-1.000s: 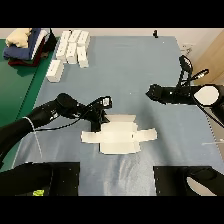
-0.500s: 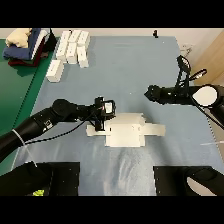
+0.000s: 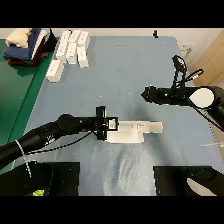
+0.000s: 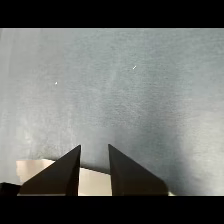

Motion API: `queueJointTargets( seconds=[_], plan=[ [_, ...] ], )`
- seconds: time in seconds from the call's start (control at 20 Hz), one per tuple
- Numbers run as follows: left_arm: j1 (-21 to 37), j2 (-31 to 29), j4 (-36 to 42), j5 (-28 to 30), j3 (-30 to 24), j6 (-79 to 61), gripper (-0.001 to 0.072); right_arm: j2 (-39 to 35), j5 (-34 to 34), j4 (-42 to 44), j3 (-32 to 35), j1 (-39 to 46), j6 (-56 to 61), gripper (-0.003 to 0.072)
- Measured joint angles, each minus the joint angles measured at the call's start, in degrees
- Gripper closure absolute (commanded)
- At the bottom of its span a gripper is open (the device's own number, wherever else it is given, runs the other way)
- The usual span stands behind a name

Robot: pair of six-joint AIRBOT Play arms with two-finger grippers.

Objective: Fold the box.

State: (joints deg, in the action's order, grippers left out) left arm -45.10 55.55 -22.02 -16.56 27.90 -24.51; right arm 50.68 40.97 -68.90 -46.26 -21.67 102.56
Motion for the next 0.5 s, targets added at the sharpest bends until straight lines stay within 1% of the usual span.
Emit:
queueJointTargets(
  seconds=[0.3, 0.5],
  plan=[
    [-0.52, 1.53, 1.86, 0.52, -2.05, 1.16, 0.0695, 0.00, -0.76, -0.20, 0.02, -0.50, -0.04, 0.0426],
    [-0.55, 1.25, 2.32, -0.26, -1.25, 5.77, 0.0695, 0.00, -0.87, -0.26, 0.02, -0.57, -0.02, 0.0426]
  ],
)
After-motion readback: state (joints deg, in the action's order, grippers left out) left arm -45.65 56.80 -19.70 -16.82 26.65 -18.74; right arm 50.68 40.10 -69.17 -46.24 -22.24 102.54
